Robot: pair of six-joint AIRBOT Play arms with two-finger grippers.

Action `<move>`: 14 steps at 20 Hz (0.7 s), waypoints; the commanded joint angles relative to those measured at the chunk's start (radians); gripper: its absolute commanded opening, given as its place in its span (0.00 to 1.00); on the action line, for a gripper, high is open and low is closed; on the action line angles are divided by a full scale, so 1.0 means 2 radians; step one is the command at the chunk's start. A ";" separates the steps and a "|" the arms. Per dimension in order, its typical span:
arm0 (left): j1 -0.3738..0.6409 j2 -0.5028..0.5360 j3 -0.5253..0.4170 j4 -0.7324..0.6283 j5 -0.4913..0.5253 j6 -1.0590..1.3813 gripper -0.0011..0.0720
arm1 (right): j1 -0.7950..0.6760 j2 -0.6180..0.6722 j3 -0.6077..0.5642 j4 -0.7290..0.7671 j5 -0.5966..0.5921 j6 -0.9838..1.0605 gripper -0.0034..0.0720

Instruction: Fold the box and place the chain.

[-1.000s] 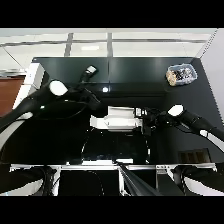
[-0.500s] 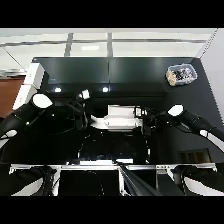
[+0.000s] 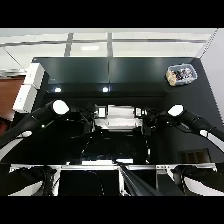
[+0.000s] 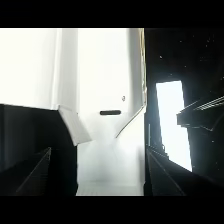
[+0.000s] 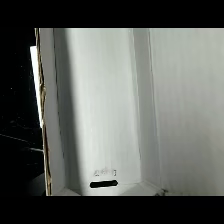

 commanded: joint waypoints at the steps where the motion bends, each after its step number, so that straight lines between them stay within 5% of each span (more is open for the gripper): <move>1: -0.009 -0.027 0.005 -0.009 0.002 0.001 0.92 | 0.000 0.000 0.000 0.000 0.000 0.000 0.22; 4: -0.009 -0.030 0.005 -0.059 0.003 0.004 0.57 | 0.000 0.000 0.000 0.000 0.000 0.000 0.22; 6: -0.009 -0.030 0.005 -0.060 0.003 0.005 0.24 | 0.000 0.000 0.000 0.000 0.000 0.000 0.22; 14: -0.039 -0.040 0.005 -0.126 0.049 0.005 0.23 | 0.000 0.000 0.000 0.000 0.000 0.000 0.22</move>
